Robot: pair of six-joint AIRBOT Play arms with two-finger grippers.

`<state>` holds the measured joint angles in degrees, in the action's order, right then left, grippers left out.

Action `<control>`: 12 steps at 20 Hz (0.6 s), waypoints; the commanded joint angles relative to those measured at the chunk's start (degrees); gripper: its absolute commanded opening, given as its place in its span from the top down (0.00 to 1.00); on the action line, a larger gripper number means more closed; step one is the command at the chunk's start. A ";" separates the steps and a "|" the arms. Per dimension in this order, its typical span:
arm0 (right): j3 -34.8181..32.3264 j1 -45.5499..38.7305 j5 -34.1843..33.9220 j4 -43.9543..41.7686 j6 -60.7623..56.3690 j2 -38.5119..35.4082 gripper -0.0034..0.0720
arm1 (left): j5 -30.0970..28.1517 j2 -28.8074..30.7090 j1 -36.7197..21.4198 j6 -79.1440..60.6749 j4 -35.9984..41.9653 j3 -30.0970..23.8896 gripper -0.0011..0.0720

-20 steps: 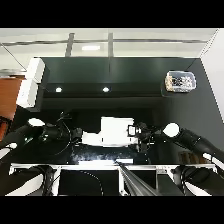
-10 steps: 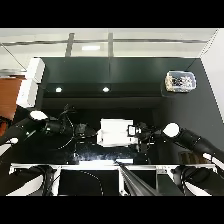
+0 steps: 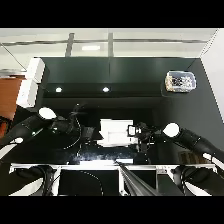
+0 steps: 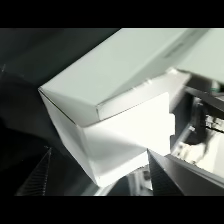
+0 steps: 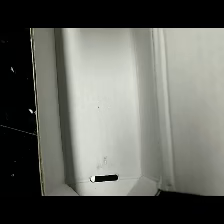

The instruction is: Fold the box and place the chain.

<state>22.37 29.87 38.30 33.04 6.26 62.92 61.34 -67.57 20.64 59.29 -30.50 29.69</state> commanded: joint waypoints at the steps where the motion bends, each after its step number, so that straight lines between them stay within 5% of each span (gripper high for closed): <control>1: -0.02 0.02 0.00 -0.02 -0.02 0.00 0.39 | -6.36 0.02 4.33 5.92 -3.65 0.42 0.01; 8: -0.02 0.02 0.00 -0.02 -0.02 0.00 0.39 | -13.18 0.02 7.85 12.31 -4.15 0.52 0.05; 12: -0.02 0.02 0.00 -0.02 -0.02 0.00 0.39 | -14.86 0.02 13.62 21.16 -14.10 2.60 0.05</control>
